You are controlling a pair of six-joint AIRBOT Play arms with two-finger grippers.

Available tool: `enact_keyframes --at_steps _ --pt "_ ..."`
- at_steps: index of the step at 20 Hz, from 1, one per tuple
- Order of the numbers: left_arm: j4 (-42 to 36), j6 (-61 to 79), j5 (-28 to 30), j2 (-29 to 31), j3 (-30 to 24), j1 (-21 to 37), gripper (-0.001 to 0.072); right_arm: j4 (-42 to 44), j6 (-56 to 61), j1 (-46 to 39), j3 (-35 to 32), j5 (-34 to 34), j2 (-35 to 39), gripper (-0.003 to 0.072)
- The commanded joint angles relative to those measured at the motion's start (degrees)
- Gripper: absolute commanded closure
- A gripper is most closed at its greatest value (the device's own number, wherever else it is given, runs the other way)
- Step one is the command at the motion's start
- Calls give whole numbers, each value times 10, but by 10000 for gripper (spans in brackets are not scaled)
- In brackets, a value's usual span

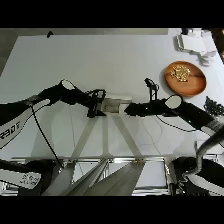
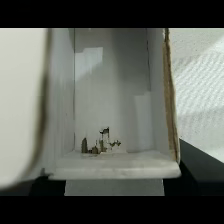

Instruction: Fold the box and place the chain.

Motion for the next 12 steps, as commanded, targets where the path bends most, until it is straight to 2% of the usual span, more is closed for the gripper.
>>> enact_keyframes --at_steps 1,5,8,9,10,12 --pt "0 0 0 0 0 1 634 -120 108 23 20 -61 -16 267" --pt "0 0 0 0 0 1 634 -260 226 38 41 -39 -28 273" --pt "0 0 0 0 0 1 634 -275 229 56 71 -12 -28 246" --pt "0 0 0 0 0 0 634 -276 229 62 80 -6 -28 159" --pt "0 0 0 0 0 1 634 -277 229 66 86 -1 -29 138" --pt "0 0 0 0 0 1 634 -293 245 77 103 36 -45 139"
